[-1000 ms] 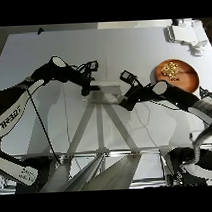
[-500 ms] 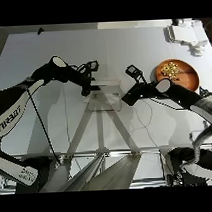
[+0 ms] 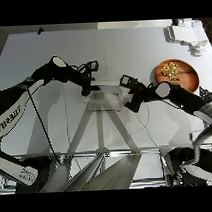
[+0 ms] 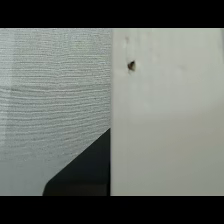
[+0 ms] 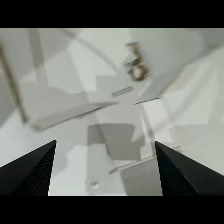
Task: Fold the box and place the chain.
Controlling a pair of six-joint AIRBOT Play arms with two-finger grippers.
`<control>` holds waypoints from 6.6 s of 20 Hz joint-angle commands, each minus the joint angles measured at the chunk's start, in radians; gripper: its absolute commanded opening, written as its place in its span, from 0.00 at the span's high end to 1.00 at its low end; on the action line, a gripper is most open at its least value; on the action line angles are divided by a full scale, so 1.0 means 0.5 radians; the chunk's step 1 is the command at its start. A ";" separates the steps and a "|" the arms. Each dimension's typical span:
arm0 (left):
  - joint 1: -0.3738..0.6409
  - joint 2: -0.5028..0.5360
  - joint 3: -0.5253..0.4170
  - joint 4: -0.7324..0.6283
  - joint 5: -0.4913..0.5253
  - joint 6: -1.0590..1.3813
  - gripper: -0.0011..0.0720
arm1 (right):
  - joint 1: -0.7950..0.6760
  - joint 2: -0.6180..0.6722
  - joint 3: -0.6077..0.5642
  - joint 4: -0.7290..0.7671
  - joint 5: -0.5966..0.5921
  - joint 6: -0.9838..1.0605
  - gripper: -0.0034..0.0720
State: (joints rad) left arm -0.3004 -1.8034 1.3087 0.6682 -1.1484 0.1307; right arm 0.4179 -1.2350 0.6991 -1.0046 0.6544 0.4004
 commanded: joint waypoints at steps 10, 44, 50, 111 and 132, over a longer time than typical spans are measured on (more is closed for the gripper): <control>-0.001 -0.002 0.001 -0.001 0.001 0.000 0.98 | 0.188 -0.029 -0.247 0.313 -0.607 -0.197 0.02; -0.001 -0.002 0.001 -0.002 0.001 0.001 0.98 | -0.153 -0.411 0.066 0.830 -0.082 -0.539 0.09; -0.001 -0.002 0.001 -0.002 0.001 0.000 0.98 | -0.238 -0.433 0.108 1.096 -0.048 -1.006 0.07; -0.001 -0.002 0.001 -0.002 0.001 0.000 0.98 | -0.314 -0.806 0.326 1.321 0.575 -1.844 0.24; -0.001 -0.002 0.001 -0.002 0.001 0.001 0.98 | -0.315 -0.806 0.326 1.321 0.576 -1.846 0.26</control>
State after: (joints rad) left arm -0.3008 -1.8034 1.3087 0.6670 -1.1484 0.1307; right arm 0.2596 -1.6379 0.8616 -0.3443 0.9421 -0.5217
